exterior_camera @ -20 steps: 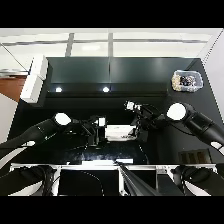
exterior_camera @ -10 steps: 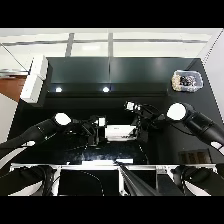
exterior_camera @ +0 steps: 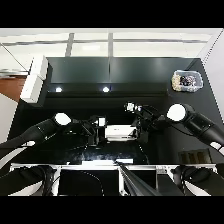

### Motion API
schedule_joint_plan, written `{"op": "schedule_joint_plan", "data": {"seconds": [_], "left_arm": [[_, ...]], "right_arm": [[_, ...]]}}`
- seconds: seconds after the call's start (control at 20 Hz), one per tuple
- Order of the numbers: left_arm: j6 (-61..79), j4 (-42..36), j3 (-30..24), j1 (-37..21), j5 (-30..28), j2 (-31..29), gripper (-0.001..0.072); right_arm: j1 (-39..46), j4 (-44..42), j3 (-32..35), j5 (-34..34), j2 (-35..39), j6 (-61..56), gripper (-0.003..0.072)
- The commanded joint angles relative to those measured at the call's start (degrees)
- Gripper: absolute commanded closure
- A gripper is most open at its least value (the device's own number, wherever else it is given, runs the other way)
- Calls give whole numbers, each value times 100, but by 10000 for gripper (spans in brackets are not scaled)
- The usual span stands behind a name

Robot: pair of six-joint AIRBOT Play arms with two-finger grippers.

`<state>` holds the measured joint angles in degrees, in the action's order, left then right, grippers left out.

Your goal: Fold the box and place the chain.

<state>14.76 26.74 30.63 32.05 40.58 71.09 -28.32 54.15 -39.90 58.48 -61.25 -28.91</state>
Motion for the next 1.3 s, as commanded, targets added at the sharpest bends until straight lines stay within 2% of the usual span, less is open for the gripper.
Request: {"op": "schedule_joint_plan", "data": {"seconds": [0.0,0.95,1.05,1.25], "left_arm": [[0,0,4,4,-2,4,207],[0,0,4,4,-2,4,207],[0,0,4,4,-2,4,207],[0,0,4,4,-2,4,207]], "right_arm": [[-2,9,15,-33,-4,-2,213],[-2,11,17,-20,-153,-4,211],[-2,83,15,90,-153,-70,183],[0,208,13,111,-151,-262,184]]}}
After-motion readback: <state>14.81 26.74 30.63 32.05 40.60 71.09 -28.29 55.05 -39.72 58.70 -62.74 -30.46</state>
